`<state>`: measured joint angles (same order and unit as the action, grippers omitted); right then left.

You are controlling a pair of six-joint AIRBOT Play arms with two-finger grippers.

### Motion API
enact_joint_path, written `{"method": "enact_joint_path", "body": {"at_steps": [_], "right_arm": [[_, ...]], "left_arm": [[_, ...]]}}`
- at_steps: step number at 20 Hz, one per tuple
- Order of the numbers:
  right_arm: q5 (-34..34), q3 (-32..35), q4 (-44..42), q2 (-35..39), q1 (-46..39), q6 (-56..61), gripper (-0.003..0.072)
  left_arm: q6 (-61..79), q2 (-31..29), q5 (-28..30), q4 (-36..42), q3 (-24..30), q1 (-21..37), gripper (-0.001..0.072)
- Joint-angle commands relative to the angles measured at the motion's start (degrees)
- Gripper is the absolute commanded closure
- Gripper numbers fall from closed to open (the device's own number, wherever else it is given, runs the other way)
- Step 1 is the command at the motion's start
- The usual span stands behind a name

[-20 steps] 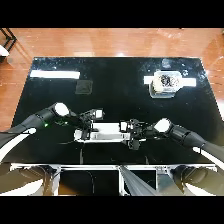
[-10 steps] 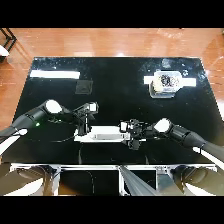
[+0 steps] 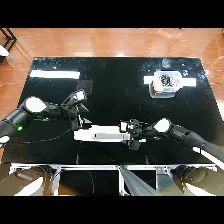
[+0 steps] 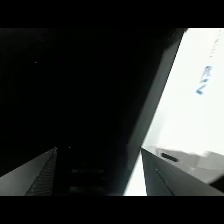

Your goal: Fold the box and place the chain.

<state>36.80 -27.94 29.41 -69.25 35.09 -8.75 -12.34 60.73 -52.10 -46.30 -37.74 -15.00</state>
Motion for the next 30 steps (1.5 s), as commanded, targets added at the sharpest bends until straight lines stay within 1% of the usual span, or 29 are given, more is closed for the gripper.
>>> {"method": "enact_joint_path", "body": {"at_steps": [1,3,8,9,10,11,12,13,14,15,16,17,18,19,21,24,26,28,30], "right_arm": [[-0.04,-0.02,0.0,-0.02,0.04,0.11,0.0282],[-0.04,-0.02,0.0,-0.02,0.04,0.11,0.0283],[-0.07,-0.02,0.0,-0.02,0.04,0.11,0.0283],[-0.04,-0.02,0.0,-0.02,0.04,0.11,0.0284],[-0.04,-0.02,0.0,-0.02,0.04,0.11,0.0307],[-0.02,-0.02,0.0,-0.02,0.04,0.11,0.0388],[-0.02,-0.02,0.0,-0.02,0.04,0.11,0.0387],[-0.02,-0.02,0.0,-0.02,0.04,0.11,0.0387],[-0.02,-0.02,0.0,-0.02,0.04,0.11,0.0387],[-0.02,-0.02,0.02,-0.02,0.04,0.11,0.0387],[-0.02,-0.02,0.0,-0.02,0.04,0.11,0.0387],[-0.02,-0.02,0.0,-0.02,0.04,0.11,0.0387],[-0.02,-0.02,0.0,-0.02,0.04,0.11,0.0387],[-0.02,-0.02,0.0,-0.02,0.04,0.11,0.0387],[-0.02,-0.02,0.0,-0.02,0.04,0.11,0.0387],[-0.02,-0.02,0.0,-0.02,0.04,0.11,0.0387],[-0.02,-0.02,0.0,-0.02,0.04,0.11,0.0387],[-0.02,-0.02,0.0,-0.02,0.04,0.11,0.0387],[-0.02,-0.02,0.0,-0.02,0.04,0.11,0.0387]], "left_arm": [[-4.31,-2.51,-5.29,-0.22,-0.04,1.77,0.0075],[-6.99,-2.6,-7.23,-1.16,-0.04,1.9,0.0075],[-19.54,-2.62,-7.39,-10.25,-0.04,1.95,0.0076],[-20.17,-2.6,-8.33,-10.47,-0.04,2.08,0.0076],[-20.28,-2.6,-9.55,-10.23,-0.04,2.29,0.0076],[-20.52,-2.6,-10.8,-10.23,-0.04,2.45,0.0076],[-20.72,-2.6,-11.98,-10.34,-0.04,2.47,0.0079],[-21.59,-2.6,-13.22,-10.38,-0.04,2.58,0.0102],[-22.97,-2.6,-14.38,-10.34,-0.04,2.73,0.0157],[-24.02,-2.6,-15.96,-10.27,-0.04,2.99,0.0271],[-24.11,-2.62,-17.53,-10.25,-0.07,3.34,0.0419],[-24.04,-2.6,-19.98,-10.29,-0.24,3.74,0.0646],[-23.8,-2.62,-22.23,-10.23,-0.61,4.04,0.0687],[-24.17,-2.82,-23.93,-10.25,-1.05,4.09,0.0688],[-26.27,-4.52,-24.94,-8.39,-0.96,3.93,0.0689],[-28.15,-9.29,-24.46,-1.05,0.61,2.49,0.0689],[-28.13,-12.44,-21.2,5.38,2.89,0.42,0.0689],[-27.91,-13.68,-15.08,10.12,5.09,-3.1,0.0689],[-27.87,-13.51,-6.71,9.49,5.46,-7.15,0.0688]]}}
